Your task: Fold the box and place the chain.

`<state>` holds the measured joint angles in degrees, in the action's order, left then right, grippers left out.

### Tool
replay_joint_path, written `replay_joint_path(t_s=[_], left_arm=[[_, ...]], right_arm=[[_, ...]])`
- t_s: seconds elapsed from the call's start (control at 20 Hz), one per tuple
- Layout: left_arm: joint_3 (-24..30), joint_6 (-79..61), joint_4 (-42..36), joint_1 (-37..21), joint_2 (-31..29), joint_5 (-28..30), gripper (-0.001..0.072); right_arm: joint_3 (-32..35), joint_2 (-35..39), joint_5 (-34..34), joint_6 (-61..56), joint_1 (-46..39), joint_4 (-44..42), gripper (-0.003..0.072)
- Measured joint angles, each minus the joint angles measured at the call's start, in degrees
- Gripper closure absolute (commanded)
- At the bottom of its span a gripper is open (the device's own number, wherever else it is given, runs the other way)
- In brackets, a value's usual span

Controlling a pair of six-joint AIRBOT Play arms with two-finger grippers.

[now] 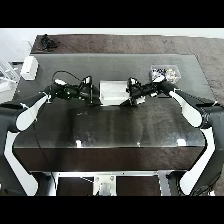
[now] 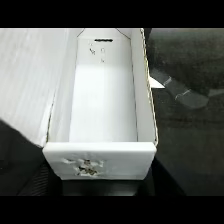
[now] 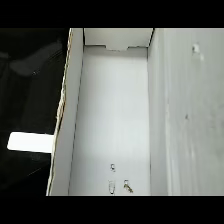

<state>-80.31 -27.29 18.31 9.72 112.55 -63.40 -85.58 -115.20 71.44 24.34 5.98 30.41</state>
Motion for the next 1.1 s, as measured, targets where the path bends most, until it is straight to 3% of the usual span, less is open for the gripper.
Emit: replay_joint_path(t_s=[1.1], left_arm=[[-1.49, -2.54, -4.94, 0.74, 2.93, 0.98, -0.0011]], right_arm=[[0.0, 0.0, 0.13, 0.15, -0.04, 0.09, 0.0121]])
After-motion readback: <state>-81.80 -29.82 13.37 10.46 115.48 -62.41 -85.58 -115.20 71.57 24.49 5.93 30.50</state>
